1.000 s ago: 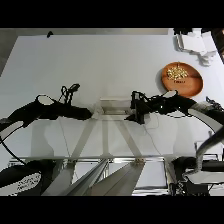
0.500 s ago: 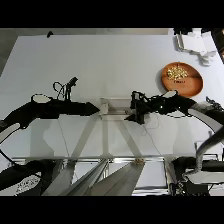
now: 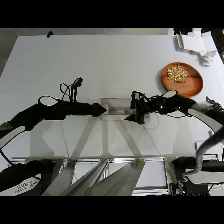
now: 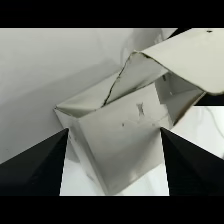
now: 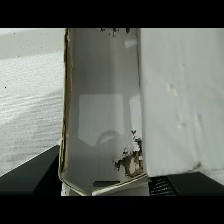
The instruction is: Fold the box and place the chain.
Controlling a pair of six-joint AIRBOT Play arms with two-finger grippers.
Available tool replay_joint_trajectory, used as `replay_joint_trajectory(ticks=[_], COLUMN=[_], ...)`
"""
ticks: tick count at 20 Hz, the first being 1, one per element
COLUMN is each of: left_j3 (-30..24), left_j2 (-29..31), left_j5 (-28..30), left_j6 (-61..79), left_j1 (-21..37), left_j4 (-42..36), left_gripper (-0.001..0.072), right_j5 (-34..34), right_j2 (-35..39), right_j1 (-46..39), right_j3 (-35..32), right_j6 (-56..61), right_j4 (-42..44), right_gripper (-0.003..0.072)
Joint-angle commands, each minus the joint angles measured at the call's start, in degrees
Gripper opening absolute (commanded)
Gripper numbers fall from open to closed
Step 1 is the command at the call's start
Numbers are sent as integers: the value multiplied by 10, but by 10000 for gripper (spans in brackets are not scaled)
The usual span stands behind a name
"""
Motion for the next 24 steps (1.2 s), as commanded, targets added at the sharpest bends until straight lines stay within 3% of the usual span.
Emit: replay_joint_trajectory(ticks=[1,7,10,13,15,20,22,24], left_j3=[0,5,31,63,85,134,145,148], left_j2=[-2,-13,-13,-14,-14,-14,-14,-20], left_j5=[93,144,153,108,64,-9,-21,-33], left_j6=[-18,-70,-152,-306,-357,-400,-401,-401], left_j1=[-42,-74,-75,-78,-83,-84,-87,-99], left_j4=[26,64,144,298,353,351,352,356], left_gripper=[641,639,637,637,638,633,533,503], right_j5=[0,0,0,0,0,0,0,0], right_j2=[0,0,0,0,0,0,0,0], right_j1=[0,0,0,0,0,0,0,0], right_j3=[0,0,0,0,0,0,0,0], right_j6=[0,0,0,0,0,0,0,0], right_j4=[0,0,0,0,0,0,0,0], right_gripper=[448,448,448,448,448,448,448,448])
